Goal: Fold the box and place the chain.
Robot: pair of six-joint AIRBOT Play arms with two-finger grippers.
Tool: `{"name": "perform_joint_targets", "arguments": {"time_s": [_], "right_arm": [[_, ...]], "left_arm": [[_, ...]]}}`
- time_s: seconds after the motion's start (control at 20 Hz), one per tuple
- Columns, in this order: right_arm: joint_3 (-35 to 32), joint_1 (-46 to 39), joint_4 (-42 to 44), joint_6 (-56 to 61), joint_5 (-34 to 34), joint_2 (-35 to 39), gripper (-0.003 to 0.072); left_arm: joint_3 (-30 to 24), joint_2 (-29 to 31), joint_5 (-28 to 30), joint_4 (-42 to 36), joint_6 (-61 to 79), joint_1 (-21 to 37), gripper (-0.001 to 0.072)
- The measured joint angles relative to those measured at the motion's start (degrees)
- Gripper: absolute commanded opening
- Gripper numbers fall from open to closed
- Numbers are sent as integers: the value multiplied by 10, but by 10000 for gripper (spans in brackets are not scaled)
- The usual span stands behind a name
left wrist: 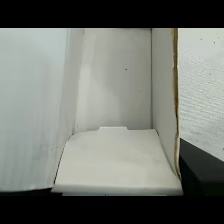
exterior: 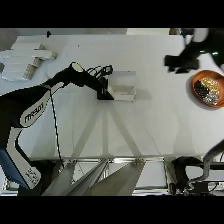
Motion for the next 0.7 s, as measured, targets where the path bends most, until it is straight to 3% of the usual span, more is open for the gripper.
{"name": "perform_joint_targets", "arguments": {"time_s": [0.25,0.35,0.45,0.7], "right_arm": [[1,-116,1,-85,15,10,317],[1,-158,2,-104,2,6,356],[1,-197,1,-120,-7,-7,398],[1,-275,-2,-151,-10,-63,399]], "left_arm": [[0,0,0,0,0,0,533],[0,0,0,0,0,0,533],[0,0,0,0,0,0,533],[0,0,0,0,0,0,533]]}}
